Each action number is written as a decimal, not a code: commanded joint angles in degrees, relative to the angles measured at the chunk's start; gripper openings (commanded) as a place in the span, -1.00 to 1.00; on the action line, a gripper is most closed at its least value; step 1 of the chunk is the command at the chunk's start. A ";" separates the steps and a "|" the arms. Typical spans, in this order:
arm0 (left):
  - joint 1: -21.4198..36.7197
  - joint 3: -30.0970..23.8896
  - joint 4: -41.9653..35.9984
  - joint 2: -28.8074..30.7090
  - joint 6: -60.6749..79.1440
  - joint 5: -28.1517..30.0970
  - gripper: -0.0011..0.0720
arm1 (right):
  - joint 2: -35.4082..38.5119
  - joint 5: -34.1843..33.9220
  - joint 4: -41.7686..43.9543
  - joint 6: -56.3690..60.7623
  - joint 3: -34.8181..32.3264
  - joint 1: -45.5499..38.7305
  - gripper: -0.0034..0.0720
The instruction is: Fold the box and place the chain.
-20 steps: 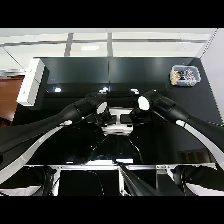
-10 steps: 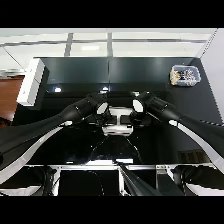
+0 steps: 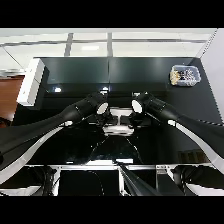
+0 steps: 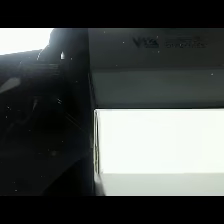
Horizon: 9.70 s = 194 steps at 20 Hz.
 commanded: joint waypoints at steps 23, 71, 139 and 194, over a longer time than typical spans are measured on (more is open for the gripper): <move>0.04 0.04 0.15 0.00 -0.04 0.66 -0.91 | 15.98 3.52 -6.21 -12.28 1.86 -0.13 -0.05; 0.04 0.04 -0.11 0.00 -0.04 0.61 -0.91 | -18.67 3.21 -7.65 -37.94 57.96 -54.40 -0.88; 0.07 0.04 0.00 0.00 -0.02 0.83 -0.91 | 22.75 -13.53 28.87 -43.12 -8.22 -10.01 -0.19; 25.94 -26.21 -34.58 22.60 107.49 6.91 0.99 | 36.15 -7.19 9.07 -44.19 -15.87 -36.76 -0.88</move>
